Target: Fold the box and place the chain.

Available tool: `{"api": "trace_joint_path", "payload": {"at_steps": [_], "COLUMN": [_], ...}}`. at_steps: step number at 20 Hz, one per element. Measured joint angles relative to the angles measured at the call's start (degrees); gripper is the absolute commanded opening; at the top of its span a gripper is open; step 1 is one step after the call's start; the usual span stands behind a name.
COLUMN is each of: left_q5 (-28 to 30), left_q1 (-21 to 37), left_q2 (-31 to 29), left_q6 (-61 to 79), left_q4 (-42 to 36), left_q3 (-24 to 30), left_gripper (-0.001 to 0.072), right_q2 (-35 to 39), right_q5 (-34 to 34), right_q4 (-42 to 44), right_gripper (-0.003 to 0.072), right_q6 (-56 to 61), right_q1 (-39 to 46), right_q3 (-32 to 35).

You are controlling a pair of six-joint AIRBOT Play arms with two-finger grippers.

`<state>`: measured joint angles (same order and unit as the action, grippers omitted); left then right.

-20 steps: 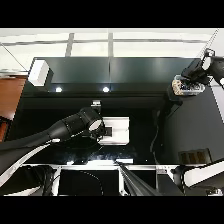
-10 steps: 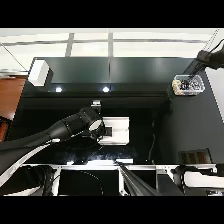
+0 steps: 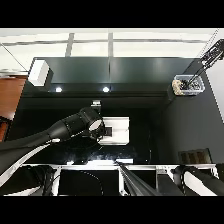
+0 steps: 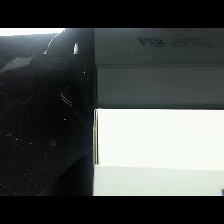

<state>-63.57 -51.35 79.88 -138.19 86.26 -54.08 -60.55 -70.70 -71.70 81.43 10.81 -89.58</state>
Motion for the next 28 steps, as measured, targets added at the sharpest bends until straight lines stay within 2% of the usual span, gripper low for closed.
{"api": "trace_joint_path", "payload": {"at_steps": [5,7,10,15,20,24,25,26,28], "left_q5": [0.04,0.07,0.09,0.09,0.09,0.09,0.09,0.09,0.09], "left_q1": [0.00,0.00,0.00,0.00,0.00,-0.02,0.00,0.00,0.00], "left_q2": [0.00,0.00,0.00,0.00,0.00,0.00,0.00,0.00,0.00], "left_q6": [-0.02,0.00,0.00,-0.02,-0.02,-0.02,0.00,-0.02,0.00], "left_q4": [0.00,0.00,0.00,0.00,0.00,0.00,0.00,0.00,0.00], "left_q3": [0.00,0.00,0.00,0.00,0.00,0.00,0.00,0.00,0.00], "left_gripper": [0.0030,0.0030,0.0030,0.0029,0.0030,0.0030,0.0030,0.0030,0.0030], "right_q2": [13.29,15.80,17.18,14.62,8.55,4.48,3.67,3.04,2.38], "right_q5": [-6.71,-9.09,-9.03,-1.73,5.11,7.50,8.17,8.72,8.87], "right_q4": [10.16,16.11,22.99,29.86,33.99,34.16,33.92,33.88,33.66], "right_gripper": [0.0037,0.0037,0.0037,0.0037,0.0038,0.0041,0.0241,0.0530,0.0537], "right_q6": [-4.55,-6.27,-7.69,-8.59,-9.46,-10.16,-10.32,-10.36,-10.54], "right_q1": [-5.22,-8.26,-13.64,-25.79,-35.80,-39.32,-39.74,-39.98,-39.67], "right_q3": [12.74,18.32,26.71,37.70,40.76,41.55,41.92,42.34,42.84]}}
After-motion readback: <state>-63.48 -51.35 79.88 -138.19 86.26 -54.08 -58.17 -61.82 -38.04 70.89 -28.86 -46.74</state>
